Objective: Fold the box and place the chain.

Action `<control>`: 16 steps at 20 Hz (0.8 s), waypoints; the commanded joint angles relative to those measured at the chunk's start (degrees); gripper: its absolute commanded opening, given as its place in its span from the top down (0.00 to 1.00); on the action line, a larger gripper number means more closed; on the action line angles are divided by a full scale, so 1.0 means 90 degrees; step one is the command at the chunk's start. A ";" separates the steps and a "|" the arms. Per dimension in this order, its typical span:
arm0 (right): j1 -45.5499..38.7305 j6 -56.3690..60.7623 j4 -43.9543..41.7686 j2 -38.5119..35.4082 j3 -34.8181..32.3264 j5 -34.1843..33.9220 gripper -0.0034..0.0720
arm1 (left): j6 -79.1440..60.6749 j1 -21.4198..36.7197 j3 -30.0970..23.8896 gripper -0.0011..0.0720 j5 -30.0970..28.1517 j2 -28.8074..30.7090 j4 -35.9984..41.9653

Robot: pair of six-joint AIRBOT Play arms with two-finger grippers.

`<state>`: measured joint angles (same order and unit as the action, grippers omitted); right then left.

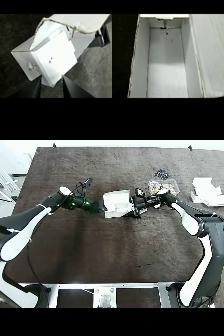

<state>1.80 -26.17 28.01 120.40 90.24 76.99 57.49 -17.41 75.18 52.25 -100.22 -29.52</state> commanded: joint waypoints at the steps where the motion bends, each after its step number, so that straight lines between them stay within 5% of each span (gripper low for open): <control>1: 0.0002 0.0002 0.0005 0.0002 0.0000 0.0002 0.13 | 0.0784 -0.0005 0.0005 0.57 -0.0211 0.0002 -0.0005; 11: 0.0002 0.0002 0.0007 0.0002 0.0000 0.0002 0.12 | 0.2203 -0.0466 0.0039 0.57 -0.0811 0.0005 -0.0716; 16: 0.0002 0.0002 0.0007 0.0002 0.0000 0.0002 0.13 | 0.3648 -0.0588 0.0631 0.57 -0.0325 0.0005 -0.2229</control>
<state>1.76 -26.17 28.05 120.40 90.24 76.99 82.15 -21.93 78.39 47.13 -100.20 -41.47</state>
